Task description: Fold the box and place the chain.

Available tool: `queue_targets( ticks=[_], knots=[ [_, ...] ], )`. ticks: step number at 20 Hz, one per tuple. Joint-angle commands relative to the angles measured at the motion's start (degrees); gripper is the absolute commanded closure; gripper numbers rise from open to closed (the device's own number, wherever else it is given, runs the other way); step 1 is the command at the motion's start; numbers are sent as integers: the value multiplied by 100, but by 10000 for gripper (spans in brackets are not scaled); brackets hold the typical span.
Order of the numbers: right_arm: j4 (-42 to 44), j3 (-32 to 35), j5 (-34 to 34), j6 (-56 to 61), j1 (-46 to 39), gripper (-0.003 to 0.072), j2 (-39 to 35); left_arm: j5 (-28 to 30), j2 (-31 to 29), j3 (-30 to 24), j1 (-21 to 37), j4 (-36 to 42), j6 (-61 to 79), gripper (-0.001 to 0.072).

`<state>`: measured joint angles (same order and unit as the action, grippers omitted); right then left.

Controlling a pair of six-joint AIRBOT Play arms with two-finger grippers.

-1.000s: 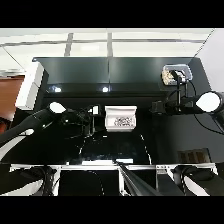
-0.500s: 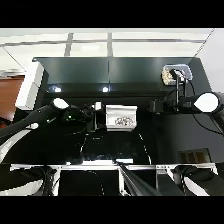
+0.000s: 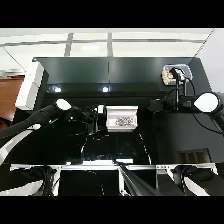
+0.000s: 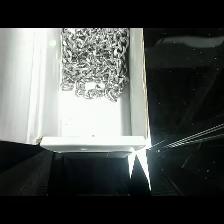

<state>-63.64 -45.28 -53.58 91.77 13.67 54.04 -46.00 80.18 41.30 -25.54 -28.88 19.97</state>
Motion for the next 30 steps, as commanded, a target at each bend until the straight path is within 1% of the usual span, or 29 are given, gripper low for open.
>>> queue_targets(
  ticks=[1, 5, 9, 10, 12, 13, 14, 15, 16, 17, 19, 20, 21, 23, 25, 26, 27, 28, 30],
  knots=[
    [74, 0, 33, -2, 7, 335, 85, 90, 28, 39, -55, 46, -33, -2],
    [203, 0, 92, -4, 7, 335, 227, 22, 267, 348, -72, -22, -422, -2],
    [208, 0, 170, -7, 9, 336, 260, 26, 293, 378, -251, -361, -479, 0],
    [208, 0, 208, -7, 9, 335, 267, 39, 293, 378, -291, -376, -476, 22],
    [212, 0, 380, -7, 11, 335, 267, 136, 295, 378, -348, -369, -485, 159],
    [210, 0, 549, -9, 55, 334, 267, 173, 295, 378, -348, -369, -518, 252],
    [221, 0, 841, -4, 140, 275, 273, 203, 295, 378, -348, -363, -542, 252],
    [247, 0, 1237, -90, 282, -10, 297, 210, 295, 378, -348, -356, -546, 252],
    [337, 0, 1565, -374, 433, -29, 343, 210, 295, 378, -348, -354, -544, 252],
    [498, 0, 1838, -686, 588, -28, 442, 210, 295, 378, -348, -354, -546, 251],
    [710, 0, 2116, -1193, 852, -27, 732, 210, 295, 378, -348, -354, -546, 252],
    [708, 0, 2092, -1519, 981, -26, 901, 210, 295, 378, -348, -354, -544, 251],
    [708, 0, 1908, -1974, 1075, 27, 1027, 210, 295, 378, -348, -354, -544, 252],
    [708, -15, 1296, -3032, 1154, 199, 1047, 210, 295, 378, -348, -354, -544, 252],
    [507, -188, 494, -4223, 1161, 192, 970, 210, 295, 378, -348, -354, -544, 252],
    [365, -302, 245, -4452, 1156, 166, 955, 210, 295, 378, -348, -354, -544, 252],
    [282, -385, 157, -4452, 1158, -5, 957, 210, 295, 378, -348, -354, -544, 251],
    [227, -400, 181, -4496, 1158, -11, 957, 210, 295, 378, -348, -354, -544, 252],
    [232, -380, 144, -5136, 1163, -8, 992, 210, 295, 378, -348, -354, -544, 252]
  ],
)
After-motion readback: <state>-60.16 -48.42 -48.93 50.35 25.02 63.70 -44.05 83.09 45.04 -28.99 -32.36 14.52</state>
